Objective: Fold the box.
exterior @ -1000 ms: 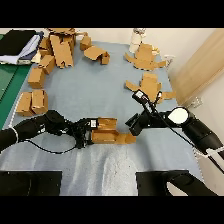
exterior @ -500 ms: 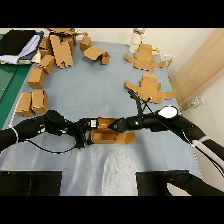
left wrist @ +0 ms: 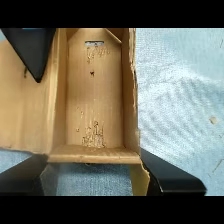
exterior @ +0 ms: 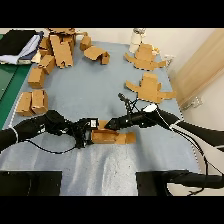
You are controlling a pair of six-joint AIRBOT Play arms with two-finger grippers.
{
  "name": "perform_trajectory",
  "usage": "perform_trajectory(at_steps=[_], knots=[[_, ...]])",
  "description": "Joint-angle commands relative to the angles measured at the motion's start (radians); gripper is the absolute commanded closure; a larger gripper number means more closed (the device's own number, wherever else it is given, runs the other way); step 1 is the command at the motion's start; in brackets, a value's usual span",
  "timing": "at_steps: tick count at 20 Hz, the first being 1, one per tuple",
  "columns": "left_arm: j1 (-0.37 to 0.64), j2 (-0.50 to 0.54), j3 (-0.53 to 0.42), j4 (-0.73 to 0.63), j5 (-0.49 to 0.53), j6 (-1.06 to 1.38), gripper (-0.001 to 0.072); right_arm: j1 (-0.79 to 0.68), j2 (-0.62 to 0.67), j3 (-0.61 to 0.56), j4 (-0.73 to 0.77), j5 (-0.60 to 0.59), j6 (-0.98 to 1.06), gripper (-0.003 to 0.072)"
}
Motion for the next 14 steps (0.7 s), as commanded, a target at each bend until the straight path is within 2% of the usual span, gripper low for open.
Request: perform_trajectory(at_steps=[1,5,11,14], knots=[[-0.001,0.000,0.001,0.000,0.000,0.000,0.0118,0.002,-0.040,0.015,-0.029,-0.036,-0.053,0.0685],[-0.001,-0.001,0.001,0.000,0.000,0.000,0.0118,0.002,-0.031,0.052,-0.030,-0.039,-0.054,0.0686],[-0.001,-0.001,0.001,0.000,0.000,0.000,0.0118,0.002,-0.052,0.049,-0.081,-0.108,-0.054,0.0686],[-0.001,-0.001,0.001,0.000,0.001,0.000,0.0118,0.001,-0.058,0.049,-0.158,-0.160,-0.049,0.0686]])
